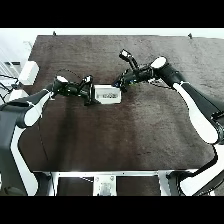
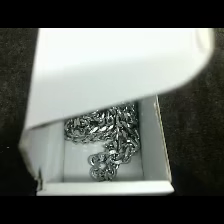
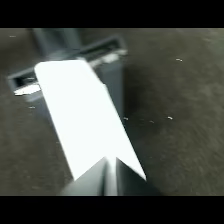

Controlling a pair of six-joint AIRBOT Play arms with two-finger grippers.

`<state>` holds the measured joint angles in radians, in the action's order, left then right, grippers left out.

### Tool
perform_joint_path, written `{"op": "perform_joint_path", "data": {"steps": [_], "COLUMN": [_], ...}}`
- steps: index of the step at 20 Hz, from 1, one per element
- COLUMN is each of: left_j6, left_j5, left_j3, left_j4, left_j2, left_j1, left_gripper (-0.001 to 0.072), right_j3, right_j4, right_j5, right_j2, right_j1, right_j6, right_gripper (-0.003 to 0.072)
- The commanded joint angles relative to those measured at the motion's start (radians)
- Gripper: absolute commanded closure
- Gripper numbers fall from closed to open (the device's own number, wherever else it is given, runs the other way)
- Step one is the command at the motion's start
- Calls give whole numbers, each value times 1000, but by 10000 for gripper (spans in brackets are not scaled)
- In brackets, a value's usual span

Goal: Fold the box and place the chain.

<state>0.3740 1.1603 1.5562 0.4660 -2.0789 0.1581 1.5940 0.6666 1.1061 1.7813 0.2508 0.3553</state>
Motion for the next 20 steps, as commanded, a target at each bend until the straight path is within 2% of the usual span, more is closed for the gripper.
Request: {"op": "perform_joint_path", "data": {"steps": [1,7,8,9,10,12,13,14,20], "left_j6": [0,0,0,0,0,0,0,0,0], "left_j5": [0,0,0,0,0,0,0,0,0], "left_j3": [0,0,0,0,0,0,0,0,0], "left_j4": [0,0,0,0,0,0,0,0,0], "left_j2": [0,0,0,0,0,0,0,0,0], "left_j1": [0,0,0,0,0,0,0,0,0], "left_gripper": [229,229,229,229,229,229,229,229,229], "right_j3": [26,26,26,26,26,27,29,32,35], "right_j4": [11,28,38,53,51,49,48,49,50], "right_j5": [47,57,63,60,53,16,10,10,-25], "right_j2": [1,43,44,44,44,44,44,45,47], "right_j1": [15,30,34,37,37,36,37,41,55], "right_j6": [16,29,25,18,7,2,-1,-2,-47], "right_gripper": [543,530,492,398,368,353,299,278,278]}}
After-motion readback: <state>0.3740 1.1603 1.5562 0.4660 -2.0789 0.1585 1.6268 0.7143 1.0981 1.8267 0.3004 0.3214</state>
